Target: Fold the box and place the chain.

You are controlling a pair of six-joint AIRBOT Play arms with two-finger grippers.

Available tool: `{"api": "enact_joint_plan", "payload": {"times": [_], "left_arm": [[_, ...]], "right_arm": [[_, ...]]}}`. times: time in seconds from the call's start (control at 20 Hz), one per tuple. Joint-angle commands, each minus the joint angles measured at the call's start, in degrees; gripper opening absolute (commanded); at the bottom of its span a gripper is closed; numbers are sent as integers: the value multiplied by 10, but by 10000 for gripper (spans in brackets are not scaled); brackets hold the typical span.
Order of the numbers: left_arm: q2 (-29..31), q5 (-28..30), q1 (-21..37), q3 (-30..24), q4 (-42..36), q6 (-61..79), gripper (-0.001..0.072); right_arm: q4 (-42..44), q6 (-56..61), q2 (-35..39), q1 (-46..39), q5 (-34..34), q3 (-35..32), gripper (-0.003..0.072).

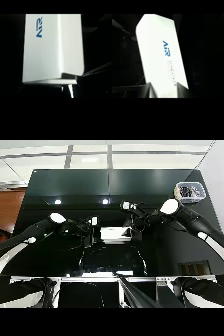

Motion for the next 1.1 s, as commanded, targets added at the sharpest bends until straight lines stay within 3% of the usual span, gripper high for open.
{"api": "enact_joint_plan", "payload": {"times": [0.0, 0.7, 0.8, 0.9, 1.05], "left_arm": [[0, 0, 0, 0, 0, 0, 461], [0, -1, 0, 0, 1, 0, 461], [0, -1, 0, 0, 1, 0, 461], [0, -1, 0, 0, 1, 0, 461], [0, -1, 0, 0, 1, 0, 461]], "right_arm": [[-21, 0, -1, 1, 0, 0, 259], [-45, 3, -1, 12, -2, 0, 262], [-43, 5, -1, 12, -2, 0, 284], [-43, 20, -1, 12, -7, 0, 386], [-44, 22, -1, 12, -7, 0, 379]]}}
